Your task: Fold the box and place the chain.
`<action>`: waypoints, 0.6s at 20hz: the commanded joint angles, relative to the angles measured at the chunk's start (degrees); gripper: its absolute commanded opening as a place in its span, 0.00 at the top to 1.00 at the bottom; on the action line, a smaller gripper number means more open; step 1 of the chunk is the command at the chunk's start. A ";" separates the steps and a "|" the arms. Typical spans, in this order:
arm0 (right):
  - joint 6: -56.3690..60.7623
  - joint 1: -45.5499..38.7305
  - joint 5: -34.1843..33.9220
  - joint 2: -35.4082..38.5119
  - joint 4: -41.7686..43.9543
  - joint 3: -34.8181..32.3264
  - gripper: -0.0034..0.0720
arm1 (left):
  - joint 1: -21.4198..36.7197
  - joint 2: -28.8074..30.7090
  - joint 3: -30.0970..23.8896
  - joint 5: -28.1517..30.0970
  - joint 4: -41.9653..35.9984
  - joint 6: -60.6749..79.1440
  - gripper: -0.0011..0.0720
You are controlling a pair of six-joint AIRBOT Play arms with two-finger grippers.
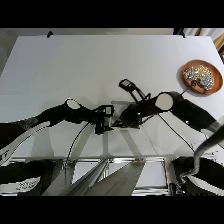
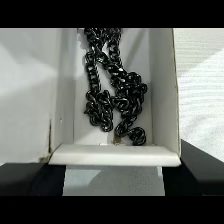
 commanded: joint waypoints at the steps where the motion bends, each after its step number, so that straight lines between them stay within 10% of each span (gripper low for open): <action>1: 0.31 -7.48 7.13 7.06 -1.40 0.02 0.72 | 0.02 0.02 0.00 0.00 0.00 0.02 0.70; 6: -4.31 -16.79 17.55 10.47 -12.66 -1.05 0.72 | 0.02 0.02 0.00 0.00 0.00 0.02 0.70; 12: -42.05 -16.92 2.49 10.47 -9.01 -17.20 0.72 | 0.02 0.02 0.00 0.02 0.00 0.02 0.70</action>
